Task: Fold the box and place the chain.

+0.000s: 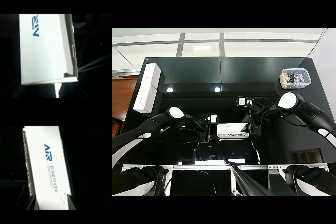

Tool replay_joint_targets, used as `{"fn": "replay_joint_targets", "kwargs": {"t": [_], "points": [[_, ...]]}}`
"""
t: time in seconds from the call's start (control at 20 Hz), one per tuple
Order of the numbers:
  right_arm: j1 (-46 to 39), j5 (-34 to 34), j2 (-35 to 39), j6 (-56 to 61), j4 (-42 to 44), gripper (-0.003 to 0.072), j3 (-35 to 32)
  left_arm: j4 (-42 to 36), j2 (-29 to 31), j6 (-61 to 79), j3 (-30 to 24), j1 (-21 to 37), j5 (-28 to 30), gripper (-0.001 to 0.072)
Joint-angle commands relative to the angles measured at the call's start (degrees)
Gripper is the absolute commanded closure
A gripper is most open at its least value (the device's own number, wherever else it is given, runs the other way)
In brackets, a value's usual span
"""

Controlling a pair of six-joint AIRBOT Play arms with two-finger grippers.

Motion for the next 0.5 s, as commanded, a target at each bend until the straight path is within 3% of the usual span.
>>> {"fn": "replay_joint_targets", "kwargs": {"t": [0.0, 0.45], "points": [[0.0, 0.2, -0.1, 0.7, -0.2, 0.0262, 0.0, 0.2, 0.0, 0.0, 0.0, -0.4, 0.0, 0.0224], [0.0, 0.2, -0.2, 0.9, -0.2, 0.0262, -0.9, 0.2, 0.0, 0.0, 0.0, -0.4, 0.0, 0.0224]]}}
